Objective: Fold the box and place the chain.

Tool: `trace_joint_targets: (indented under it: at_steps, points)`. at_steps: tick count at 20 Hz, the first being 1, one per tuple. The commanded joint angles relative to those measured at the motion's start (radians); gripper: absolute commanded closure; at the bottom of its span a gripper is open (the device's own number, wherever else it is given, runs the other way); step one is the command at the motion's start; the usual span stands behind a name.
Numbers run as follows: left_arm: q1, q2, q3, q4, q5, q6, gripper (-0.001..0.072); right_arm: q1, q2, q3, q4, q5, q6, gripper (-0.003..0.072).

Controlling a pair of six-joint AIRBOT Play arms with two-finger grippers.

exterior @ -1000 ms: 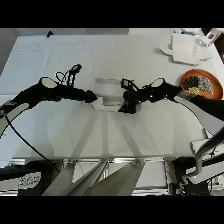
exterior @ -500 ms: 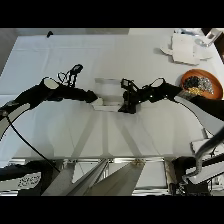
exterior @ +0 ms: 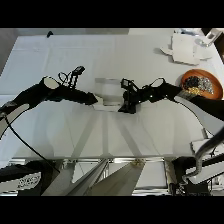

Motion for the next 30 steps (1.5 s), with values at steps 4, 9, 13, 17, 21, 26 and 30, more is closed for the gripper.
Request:
trace_joint_targets:
  at_steps: [4,9,13,17,21,26,30]
  points:
    - [-0.016,0.002,0.066,0.071,-0.069,-0.090,0.0393,0.001,0.001,0.000,0.000,0.000,0.000,0.0159]
    - [-0.075,0.000,0.077,0.245,-0.071,-0.224,0.0456,0.001,0.001,0.000,0.000,0.000,0.000,0.0159]
    - [-0.101,0.000,0.077,0.375,-0.069,-0.350,0.0456,0.001,0.001,0.000,0.000,0.000,0.000,0.0159]
    - [-0.107,0.000,0.081,0.372,-0.069,-0.414,0.0455,0.001,0.001,0.000,0.000,0.000,0.000,0.0159]
    - [-0.117,-0.002,0.138,0.382,-0.084,-0.484,0.0456,0.001,0.001,0.000,0.000,0.000,0.000,0.0159]
    - [-0.151,-0.068,0.256,0.509,-0.207,-0.628,0.0456,0.001,0.001,0.000,0.000,0.000,0.000,0.0159]
    - [-0.219,-0.166,0.347,0.520,-0.250,-0.680,0.0456,0.001,0.001,0.000,0.000,0.000,0.000,0.0159]
